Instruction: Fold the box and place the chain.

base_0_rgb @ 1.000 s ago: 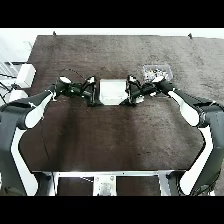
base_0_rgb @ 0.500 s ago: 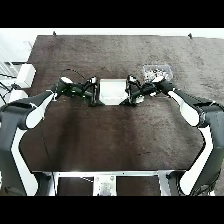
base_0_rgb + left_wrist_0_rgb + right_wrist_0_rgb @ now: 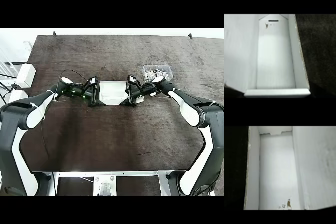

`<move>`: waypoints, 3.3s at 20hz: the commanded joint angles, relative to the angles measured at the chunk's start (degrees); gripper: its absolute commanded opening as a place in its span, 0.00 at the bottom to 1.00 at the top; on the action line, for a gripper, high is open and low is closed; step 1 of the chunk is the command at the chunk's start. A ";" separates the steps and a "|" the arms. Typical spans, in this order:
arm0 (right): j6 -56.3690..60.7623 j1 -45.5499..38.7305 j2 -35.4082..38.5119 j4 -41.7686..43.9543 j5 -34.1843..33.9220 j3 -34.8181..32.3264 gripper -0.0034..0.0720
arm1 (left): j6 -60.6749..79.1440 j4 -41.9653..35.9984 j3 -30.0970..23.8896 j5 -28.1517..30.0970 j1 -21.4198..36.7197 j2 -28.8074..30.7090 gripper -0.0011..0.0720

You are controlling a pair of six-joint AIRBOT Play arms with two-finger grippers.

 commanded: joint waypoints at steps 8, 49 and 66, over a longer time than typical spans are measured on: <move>0.02 0.02 0.02 0.02 -0.02 0.02 0.78 | -0.17 0.39 -0.02 2.19 -0.04 -0.04 0.81; 9.55 -8.09 9.01 -7.56 7.19 0.13 0.98 | -0.17 0.39 -0.02 2.08 -0.04 -0.04 0.81; 20.37 -0.57 10.05 4.20 -13.55 0.11 0.06 | -0.17 0.42 -0.02 2.12 -0.04 -0.04 0.81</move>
